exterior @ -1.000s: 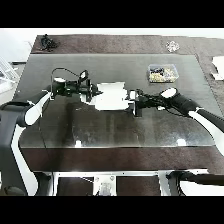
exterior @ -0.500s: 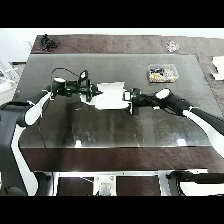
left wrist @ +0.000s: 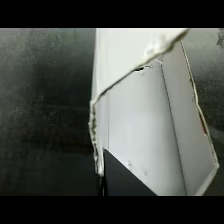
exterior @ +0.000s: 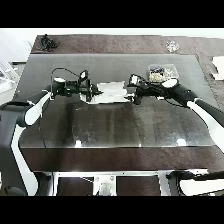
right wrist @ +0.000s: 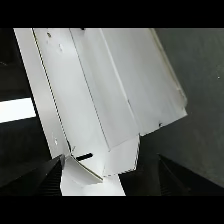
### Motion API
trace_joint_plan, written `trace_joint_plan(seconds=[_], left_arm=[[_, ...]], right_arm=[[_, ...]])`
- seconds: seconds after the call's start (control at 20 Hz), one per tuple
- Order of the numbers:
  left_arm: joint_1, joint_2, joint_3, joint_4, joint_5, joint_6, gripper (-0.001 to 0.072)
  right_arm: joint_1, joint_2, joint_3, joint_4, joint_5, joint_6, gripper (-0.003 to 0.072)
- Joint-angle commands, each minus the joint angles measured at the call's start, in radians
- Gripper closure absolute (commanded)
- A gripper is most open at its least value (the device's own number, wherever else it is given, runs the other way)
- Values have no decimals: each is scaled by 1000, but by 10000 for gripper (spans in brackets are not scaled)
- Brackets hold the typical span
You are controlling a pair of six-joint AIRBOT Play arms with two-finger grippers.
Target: Fold the box and place the chain.
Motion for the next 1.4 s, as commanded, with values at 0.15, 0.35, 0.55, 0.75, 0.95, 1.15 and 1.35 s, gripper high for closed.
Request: trace_joint_plan(seconds=[0.15, 0.35, 0.55, 0.75, 0.95, 1.15, 1.35], left_arm=[[1, 0, 0, 1, 0, 0, 690], [1, 0, 0, 0, 0, 0, 690], [1, 0, 0, 0, -1, 0, 690], [1, 0, 0, 0, -1, 0, 690], [1, 0, 0, 1, 0, 0, 690], [1, 0, 0, 0, -1, 0, 689], [1, 0, 0, 1, -1, 0, 690]], right_arm=[[-37, -112, 130, -1, 203, 27, 7], [-58, -201, 230, -35, 298, 53, 7], [-61, -238, 283, -61, 341, 45, 7], [-54, -282, 344, -67, 417, 45, 7], [-48, -307, 356, -84, 462, 46, 7], [-29, -319, 356, -83, 461, 35, 7], [-24, -362, 380, -55, 454, 14, 7]])
